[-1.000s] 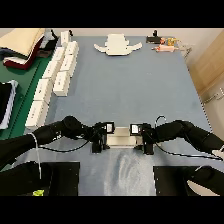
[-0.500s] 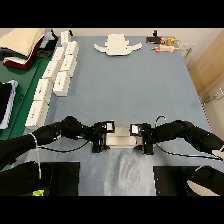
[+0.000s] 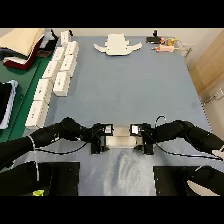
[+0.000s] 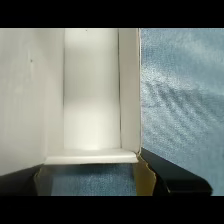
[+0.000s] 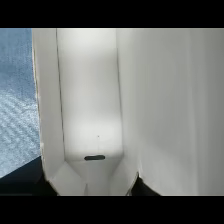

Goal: Fold the box.

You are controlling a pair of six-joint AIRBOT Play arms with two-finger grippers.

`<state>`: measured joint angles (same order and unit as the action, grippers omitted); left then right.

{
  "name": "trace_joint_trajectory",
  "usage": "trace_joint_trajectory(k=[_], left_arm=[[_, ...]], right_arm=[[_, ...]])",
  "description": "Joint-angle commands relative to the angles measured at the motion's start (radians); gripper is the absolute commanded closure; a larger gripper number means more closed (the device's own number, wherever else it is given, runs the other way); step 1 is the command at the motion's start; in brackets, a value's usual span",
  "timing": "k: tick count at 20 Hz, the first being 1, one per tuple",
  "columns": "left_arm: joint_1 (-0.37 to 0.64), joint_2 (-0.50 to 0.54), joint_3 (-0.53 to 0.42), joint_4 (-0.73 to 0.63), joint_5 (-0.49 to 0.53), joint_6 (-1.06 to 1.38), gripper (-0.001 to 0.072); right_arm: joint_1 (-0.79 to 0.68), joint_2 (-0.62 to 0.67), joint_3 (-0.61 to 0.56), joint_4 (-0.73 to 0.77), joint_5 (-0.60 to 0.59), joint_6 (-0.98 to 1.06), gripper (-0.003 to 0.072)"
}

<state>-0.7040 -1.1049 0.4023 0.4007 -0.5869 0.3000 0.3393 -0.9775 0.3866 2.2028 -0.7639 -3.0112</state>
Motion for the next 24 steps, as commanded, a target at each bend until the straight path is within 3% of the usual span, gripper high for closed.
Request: trace_joint_trajectory(k=[1,9,16,24], left_arm=[[-0.017,0.001,-0.001,-0.099,0.003,0.099,0.0015],[-0.005,0.003,-0.007,-0.092,0.051,0.055,0.0015],[0.02,0.004,-0.006,-0.003,0.026,-0.003,0.0015],[0.018,0.004,-0.006,0.003,0.026,-0.004,0.0015]], right_arm=[[0.001,0.0,0.001,0.0,0.0,0.001,0.0217],[0.001,0.0,0.001,0.0,0.0,0.001,0.0217],[0.001,0.0,0.001,0.0,0.0,0.001,0.0216],[0.001,0.0,0.001,0.0,0.0,0.001,0.0216]])
